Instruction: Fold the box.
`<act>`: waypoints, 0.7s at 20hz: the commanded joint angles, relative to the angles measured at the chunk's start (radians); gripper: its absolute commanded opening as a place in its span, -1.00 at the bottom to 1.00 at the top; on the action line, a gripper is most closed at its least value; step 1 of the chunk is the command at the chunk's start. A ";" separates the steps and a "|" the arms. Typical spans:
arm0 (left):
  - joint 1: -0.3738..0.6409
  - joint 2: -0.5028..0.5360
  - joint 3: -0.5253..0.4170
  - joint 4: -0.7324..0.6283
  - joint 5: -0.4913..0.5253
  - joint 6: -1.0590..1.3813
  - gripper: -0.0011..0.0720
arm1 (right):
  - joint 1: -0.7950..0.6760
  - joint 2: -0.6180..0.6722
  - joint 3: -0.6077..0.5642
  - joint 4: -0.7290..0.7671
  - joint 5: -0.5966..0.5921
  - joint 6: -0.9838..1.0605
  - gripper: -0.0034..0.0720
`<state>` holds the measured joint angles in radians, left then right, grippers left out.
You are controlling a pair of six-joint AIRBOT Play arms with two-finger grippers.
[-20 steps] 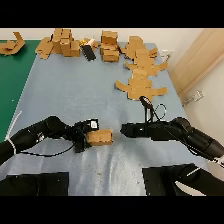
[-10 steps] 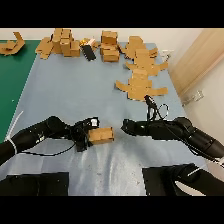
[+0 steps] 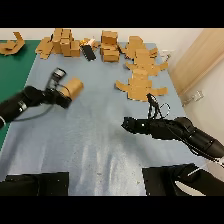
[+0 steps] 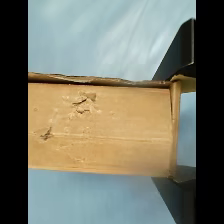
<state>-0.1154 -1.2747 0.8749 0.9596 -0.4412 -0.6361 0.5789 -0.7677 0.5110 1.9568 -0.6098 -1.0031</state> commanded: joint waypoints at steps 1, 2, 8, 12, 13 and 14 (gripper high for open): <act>0.234 -0.211 0.291 0.062 -0.043 -0.193 0.02 | -0.002 0.000 0.001 -0.008 0.020 0.015 -0.90; 0.275 -0.285 0.383 0.062 -0.061 -0.235 0.02 | -0.002 0.000 0.001 -0.009 0.026 0.028 -0.90; 0.342 -0.571 0.737 0.062 -0.109 -0.330 0.02 | -0.002 0.000 0.001 -0.008 0.034 0.045 -0.90; 0.321 -0.646 0.786 0.067 -0.118 -0.318 0.02 | -0.002 -0.001 0.001 -0.013 0.034 0.045 -0.90; 0.321 -0.650 0.787 0.070 -0.110 -0.319 0.10 | -0.002 -0.002 0.001 -0.013 0.034 0.045 -0.90; 0.321 -0.650 0.786 0.070 -0.105 -0.318 0.88 | -0.002 -0.002 0.001 -0.013 0.034 0.045 -0.90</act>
<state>0.2047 -1.8881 1.6291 1.0229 -0.5522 -0.9485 0.5770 -0.7689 0.5110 1.9465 -0.5766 -0.9607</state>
